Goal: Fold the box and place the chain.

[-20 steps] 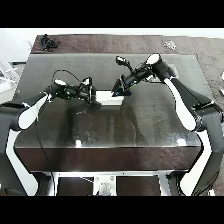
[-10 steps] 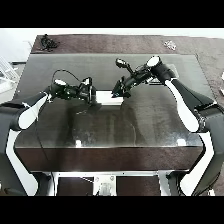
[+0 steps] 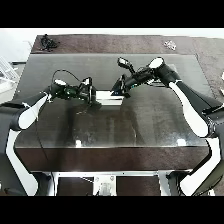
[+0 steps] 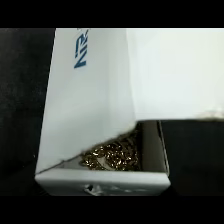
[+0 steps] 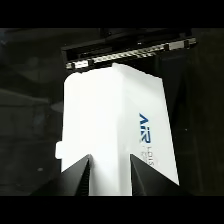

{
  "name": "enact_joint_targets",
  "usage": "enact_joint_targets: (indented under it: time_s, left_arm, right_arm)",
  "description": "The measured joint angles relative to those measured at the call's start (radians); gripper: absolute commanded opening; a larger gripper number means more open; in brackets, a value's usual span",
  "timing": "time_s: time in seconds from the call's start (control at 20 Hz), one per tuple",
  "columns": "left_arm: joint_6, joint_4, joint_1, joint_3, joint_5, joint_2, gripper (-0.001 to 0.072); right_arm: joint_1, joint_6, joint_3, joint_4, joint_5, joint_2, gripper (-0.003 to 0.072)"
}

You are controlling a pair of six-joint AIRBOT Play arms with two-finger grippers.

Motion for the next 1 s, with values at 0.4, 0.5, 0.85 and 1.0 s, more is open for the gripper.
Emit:
enact_joint_targets:
  time_s: [0.4,0.5,0.85,1.0]
  left_arm:
    - [0.0,0.0,0.0,0.0,0.0,0.0,0.0417]
    - [0.0,0.0,0.0,0.0,0.0,0.0,0.0416]
    - [0.0,0.0,0.0,0.0,0.0,0.0,0.0417]
    - [0.0,0.0,0.0,0.0,0.0,0.0,0.0416]
  right_arm:
    - [0.0,-0.097,-0.098,0.061,-0.094,0.035,0.0289]
    - [0.0,-0.113,-0.12,0.065,-0.094,0.055,0.0271]
    - [0.0,-0.199,-0.22,0.097,-0.165,0.11,0.0272]
    - [0.0,-0.225,-0.237,0.101,-0.196,0.114,0.0272]
